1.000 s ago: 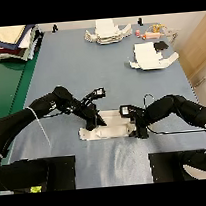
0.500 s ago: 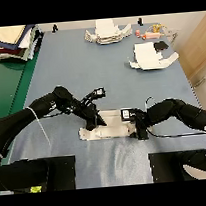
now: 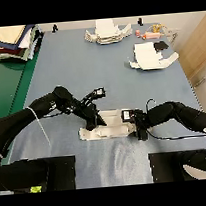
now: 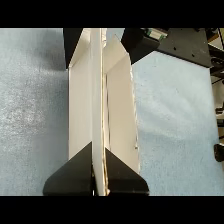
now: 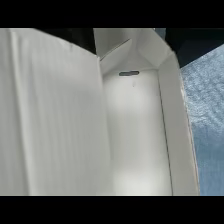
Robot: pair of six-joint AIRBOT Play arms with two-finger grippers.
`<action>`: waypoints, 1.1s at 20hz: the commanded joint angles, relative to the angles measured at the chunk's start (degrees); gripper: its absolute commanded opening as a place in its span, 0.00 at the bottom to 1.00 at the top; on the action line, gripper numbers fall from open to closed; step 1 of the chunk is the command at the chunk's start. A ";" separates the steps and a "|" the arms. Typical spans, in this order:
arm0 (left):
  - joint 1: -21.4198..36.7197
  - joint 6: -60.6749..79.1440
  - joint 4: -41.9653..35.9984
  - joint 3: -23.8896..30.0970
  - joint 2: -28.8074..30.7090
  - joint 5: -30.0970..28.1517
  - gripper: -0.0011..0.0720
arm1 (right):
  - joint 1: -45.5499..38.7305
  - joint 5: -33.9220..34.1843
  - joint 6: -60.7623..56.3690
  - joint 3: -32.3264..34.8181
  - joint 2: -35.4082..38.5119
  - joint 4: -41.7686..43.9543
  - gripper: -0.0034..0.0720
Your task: Fold the box.
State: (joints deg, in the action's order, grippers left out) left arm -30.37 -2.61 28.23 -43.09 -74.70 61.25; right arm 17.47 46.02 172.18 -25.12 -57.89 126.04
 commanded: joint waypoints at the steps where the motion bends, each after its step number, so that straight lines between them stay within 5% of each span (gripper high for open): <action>1: 0.00 0.02 0.02 -0.04 0.00 0.00 0.04 | 0.02 -1.01 -0.04 0.68 -0.02 0.00 0.71; 7: 0.00 0.02 0.02 -0.04 0.00 0.02 0.04 | 0.02 -0.94 -0.04 1.07 0.00 -0.07 0.63; 22: 0.00 0.02 0.02 -0.04 0.00 0.02 0.04 | 0.00 -0.55 -0.04 1.05 0.04 -0.24 0.63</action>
State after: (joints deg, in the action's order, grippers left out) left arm -30.37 -2.61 28.23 -43.09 -74.74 61.28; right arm 17.45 45.43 172.16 -24.10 -57.84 125.78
